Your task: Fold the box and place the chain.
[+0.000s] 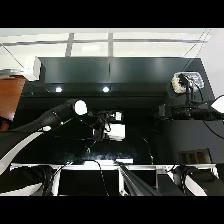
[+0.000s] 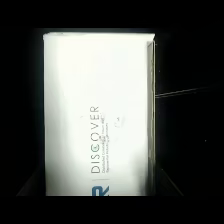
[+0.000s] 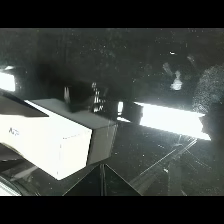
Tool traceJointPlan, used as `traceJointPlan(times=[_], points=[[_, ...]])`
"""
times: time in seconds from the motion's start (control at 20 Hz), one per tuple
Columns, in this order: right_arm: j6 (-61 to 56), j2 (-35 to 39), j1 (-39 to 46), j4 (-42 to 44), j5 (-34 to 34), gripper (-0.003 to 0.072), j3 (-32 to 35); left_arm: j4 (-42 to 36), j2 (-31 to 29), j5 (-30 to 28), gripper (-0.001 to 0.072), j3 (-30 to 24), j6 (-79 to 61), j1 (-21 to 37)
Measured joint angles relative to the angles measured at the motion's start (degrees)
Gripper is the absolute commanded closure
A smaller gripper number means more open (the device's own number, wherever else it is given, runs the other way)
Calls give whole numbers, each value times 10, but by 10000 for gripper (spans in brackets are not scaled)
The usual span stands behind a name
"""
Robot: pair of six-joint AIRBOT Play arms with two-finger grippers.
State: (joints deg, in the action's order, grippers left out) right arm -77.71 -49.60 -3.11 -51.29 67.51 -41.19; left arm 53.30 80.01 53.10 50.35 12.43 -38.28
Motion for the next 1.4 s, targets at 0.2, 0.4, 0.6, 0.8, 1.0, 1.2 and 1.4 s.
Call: traceJointPlan(times=[0.2,0.4,0.6,0.8,1.0,1.2,1.4], points=[[0,0,0,0,0,664,0,5,2,-2,26,-4,0,-2],[0,0,0,0,0,664,0,7,6,0,640,-4,2,-4],[0,0,0,0,0,664,0,25,-6,31,678,12,33,7],[-1,0,0,0,0,664,0,82,-45,70,679,31,114,65],[-1,0,0,0,0,664,0,170,-94,118,679,36,253,207],[-1,0,-1,1,-2,664,0,229,-106,120,679,37,419,413],[-1,0,-2,2,-9,664,0,244,-86,71,679,39,558,579]])
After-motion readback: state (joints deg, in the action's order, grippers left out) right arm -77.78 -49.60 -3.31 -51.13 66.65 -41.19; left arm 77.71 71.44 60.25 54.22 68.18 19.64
